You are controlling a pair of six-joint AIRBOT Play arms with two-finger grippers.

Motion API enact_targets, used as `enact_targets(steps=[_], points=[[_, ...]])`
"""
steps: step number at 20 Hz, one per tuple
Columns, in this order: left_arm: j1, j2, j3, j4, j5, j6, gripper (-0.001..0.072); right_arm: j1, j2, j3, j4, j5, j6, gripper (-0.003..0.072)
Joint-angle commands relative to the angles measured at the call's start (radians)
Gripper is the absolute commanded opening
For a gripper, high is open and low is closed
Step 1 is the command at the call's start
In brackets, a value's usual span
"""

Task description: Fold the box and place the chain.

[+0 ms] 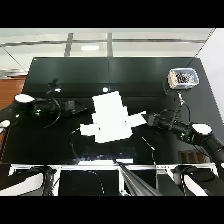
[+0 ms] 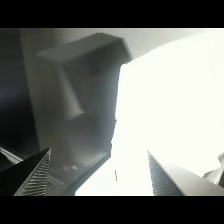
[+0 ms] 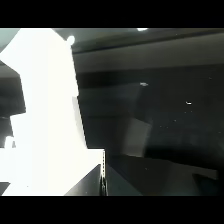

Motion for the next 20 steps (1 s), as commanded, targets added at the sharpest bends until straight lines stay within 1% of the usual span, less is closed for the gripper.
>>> enact_targets(steps=[1,3,5,8,9,10,12,14,15,17,19,20], points=[[-0.097,-0.157,0.092,-0.029,-0.064,0.072,0.0712,0.043,0.003,-0.005,0.013,-0.046,-0.002,0.0019],[-0.135,-0.24,0.159,-0.027,-0.135,0.082,0.0712,0.045,0.003,-0.005,0.015,-0.034,-0.002,0.0019],[-0.171,-0.318,0.229,-0.024,-0.233,0.083,0.0711,0.045,0.003,-0.005,0.016,-0.009,-0.002,0.0019],[-0.226,-0.416,0.323,-0.024,-0.329,0.087,0.0711,0.045,0.003,-0.005,0.016,0.003,-0.002,0.0019],[-0.237,-0.443,0.351,-0.023,-0.381,0.092,0.0702,0.045,0.003,-0.005,0.016,0.003,-0.002,0.0019],[-0.24,-0.463,0.372,-0.023,-0.438,0.12,0.0683,0.045,0.003,-0.005,0.016,0.003,-0.002,0.0019],[-0.234,-0.471,0.386,-0.011,-0.504,0.159,0.057,0.045,0.003,-0.005,0.016,0.003,-0.002,0.0019],[-0.228,-0.47,0.398,0.045,-0.535,0.161,0.0546,0.045,0.003,-0.005,0.016,0.002,-0.002,0.002],[-0.228,-0.47,0.401,0.077,-0.538,0.161,0.0446,0.045,0.003,-0.005,0.016,0.002,-0.002,0.0019],[-0.228,-0.47,0.401,0.113,-0.535,0.163,0.0321,0.045,0.003,-0.005,0.016,0.003,-0.002,0.0019],[-0.224,-0.47,0.403,0.12,-0.541,0.188,0.0031,0.045,0.003,-0.005,0.011,0.004,-0.003,0.002],[-0.22,-0.47,0.403,0.119,-0.542,0.193,0.0031,0.045,0.003,-0.005,0.004,0.004,-0.003,0.0021]])
